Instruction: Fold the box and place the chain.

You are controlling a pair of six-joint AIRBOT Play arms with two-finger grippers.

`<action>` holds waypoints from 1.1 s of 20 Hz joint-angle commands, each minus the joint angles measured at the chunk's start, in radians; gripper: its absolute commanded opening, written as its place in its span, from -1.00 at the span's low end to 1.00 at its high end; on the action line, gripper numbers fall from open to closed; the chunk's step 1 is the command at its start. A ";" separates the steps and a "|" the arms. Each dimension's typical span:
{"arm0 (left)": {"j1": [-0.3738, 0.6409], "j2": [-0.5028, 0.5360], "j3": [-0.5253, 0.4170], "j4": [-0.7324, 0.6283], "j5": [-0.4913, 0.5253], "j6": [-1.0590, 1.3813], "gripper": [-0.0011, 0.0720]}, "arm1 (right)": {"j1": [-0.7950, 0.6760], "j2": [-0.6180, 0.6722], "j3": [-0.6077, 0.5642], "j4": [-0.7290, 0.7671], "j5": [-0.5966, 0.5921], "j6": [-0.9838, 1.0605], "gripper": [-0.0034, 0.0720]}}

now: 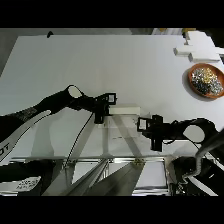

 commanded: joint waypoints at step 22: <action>0.000 0.000 0.000 0.000 0.000 0.000 -0.94 | 0.246 -0.019 -0.218 -0.247 -0.520 0.057 0.94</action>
